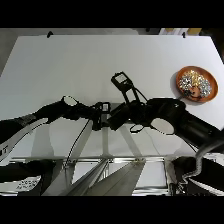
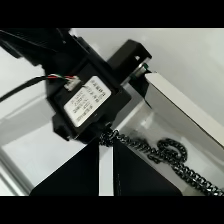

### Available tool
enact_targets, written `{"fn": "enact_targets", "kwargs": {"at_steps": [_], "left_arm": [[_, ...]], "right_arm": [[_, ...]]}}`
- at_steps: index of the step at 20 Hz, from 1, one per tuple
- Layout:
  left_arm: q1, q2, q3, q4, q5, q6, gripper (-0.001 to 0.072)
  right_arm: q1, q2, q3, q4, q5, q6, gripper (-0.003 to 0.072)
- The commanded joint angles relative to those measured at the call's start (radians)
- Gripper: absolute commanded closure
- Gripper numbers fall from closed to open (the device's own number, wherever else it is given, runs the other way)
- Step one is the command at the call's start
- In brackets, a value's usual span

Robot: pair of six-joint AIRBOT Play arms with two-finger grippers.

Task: Fold the box and place the chain.

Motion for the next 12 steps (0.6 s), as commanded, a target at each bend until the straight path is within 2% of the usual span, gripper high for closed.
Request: {"fn": "enact_targets", "kwargs": {"at_steps": [1,3,8,12], "left_arm": [[0.0,0.001,0.0,0.0,0.001,0.0,0.0557],[0.0,0.001,0.0,0.0,0.001,0.0,0.0557],[0.0,0.001,0.0,0.0,0.001,0.0,0.0557],[0.0,0.001,0.0,0.0,0.001,0.0,0.0557]], "right_arm": [[0.001,-0.085,0.0,-0.003,0.028,0.001,0.0665],[0.001,-0.093,0.0,-0.02,0.048,0.002,0.0662],[-0.04,-0.082,0.009,-0.027,0.082,0.006,0.0489],[-0.125,0.008,0.038,-0.028,0.164,-0.006,0.0487]]}}
